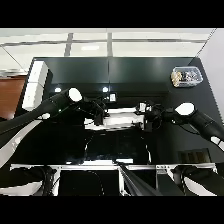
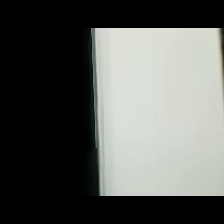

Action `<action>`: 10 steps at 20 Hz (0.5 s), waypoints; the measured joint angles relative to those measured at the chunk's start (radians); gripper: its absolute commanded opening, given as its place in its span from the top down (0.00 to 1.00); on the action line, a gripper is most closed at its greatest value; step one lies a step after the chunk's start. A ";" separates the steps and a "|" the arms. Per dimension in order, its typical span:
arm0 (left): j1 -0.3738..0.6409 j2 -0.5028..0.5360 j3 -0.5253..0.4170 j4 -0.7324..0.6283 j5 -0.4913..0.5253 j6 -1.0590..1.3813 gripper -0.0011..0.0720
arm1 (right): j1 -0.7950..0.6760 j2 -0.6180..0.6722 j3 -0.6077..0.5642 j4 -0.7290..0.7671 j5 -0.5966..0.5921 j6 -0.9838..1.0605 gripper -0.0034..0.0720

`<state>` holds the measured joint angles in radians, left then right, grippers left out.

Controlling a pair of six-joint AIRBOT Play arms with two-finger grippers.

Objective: Fold the box and place the chain.

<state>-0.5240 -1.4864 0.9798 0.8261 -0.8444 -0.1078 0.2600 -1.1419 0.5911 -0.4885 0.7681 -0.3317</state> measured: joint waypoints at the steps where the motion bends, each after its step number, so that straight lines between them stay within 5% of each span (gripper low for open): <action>1: 0.000 0.000 0.000 0.000 0.000 0.000 0.95 | 0.000 -0.012 0.000 0.023 0.009 -0.014 0.09; 10: 0.000 0.000 0.000 0.000 -0.006 0.002 0.95 | 0.003 -0.097 0.000 -0.011 0.069 -0.057 0.09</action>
<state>-0.5240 -1.4864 0.9798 0.8265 -0.8501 -0.1055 0.2630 -1.2392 0.5915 -0.4995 0.8368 -0.3885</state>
